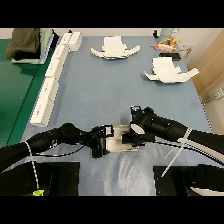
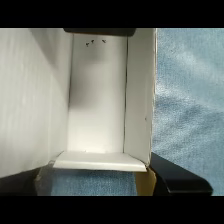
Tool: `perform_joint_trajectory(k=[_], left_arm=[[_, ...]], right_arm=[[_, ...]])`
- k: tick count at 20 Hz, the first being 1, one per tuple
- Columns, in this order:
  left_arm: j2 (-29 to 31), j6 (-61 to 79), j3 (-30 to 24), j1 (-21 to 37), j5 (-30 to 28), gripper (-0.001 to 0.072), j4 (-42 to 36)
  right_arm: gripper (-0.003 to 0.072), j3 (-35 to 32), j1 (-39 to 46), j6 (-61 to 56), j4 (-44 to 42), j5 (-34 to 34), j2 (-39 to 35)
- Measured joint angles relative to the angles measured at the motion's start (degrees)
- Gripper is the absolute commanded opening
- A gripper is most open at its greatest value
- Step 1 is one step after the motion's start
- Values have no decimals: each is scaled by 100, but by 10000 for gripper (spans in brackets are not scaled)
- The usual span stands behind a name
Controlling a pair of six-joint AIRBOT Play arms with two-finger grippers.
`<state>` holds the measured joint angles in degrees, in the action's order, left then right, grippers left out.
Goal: Fold the box.
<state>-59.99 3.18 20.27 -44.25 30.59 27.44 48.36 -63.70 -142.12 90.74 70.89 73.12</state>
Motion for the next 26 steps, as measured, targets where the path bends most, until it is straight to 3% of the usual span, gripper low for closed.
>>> perform_joint_trajectory(k=[2,4,9,10,11,12,20,26], left_arm=[[0,7,0,0,7,699,0],[0,31,0,0,28,518,0],[0,68,0,-2,59,514,11],[0,68,0,-4,66,514,11],[0,68,0,-4,79,514,9],[0,68,0,-4,87,514,-7],[0,96,0,-4,142,514,2],[0,94,0,-7,140,515,0]], right_arm=[[5,-2,0,-13,7,-142,0],[5,-4,0,-22,-9,-280,0],[7,-7,0,-33,-31,-358,0],[118,-7,0,-33,-33,-369,2],[326,-4,0,-48,-28,-431,2],[429,0,13,-48,-31,-540,2],[428,0,2,-44,-48,-87,-59],[429,0,13,-63,-50,72,-605]])
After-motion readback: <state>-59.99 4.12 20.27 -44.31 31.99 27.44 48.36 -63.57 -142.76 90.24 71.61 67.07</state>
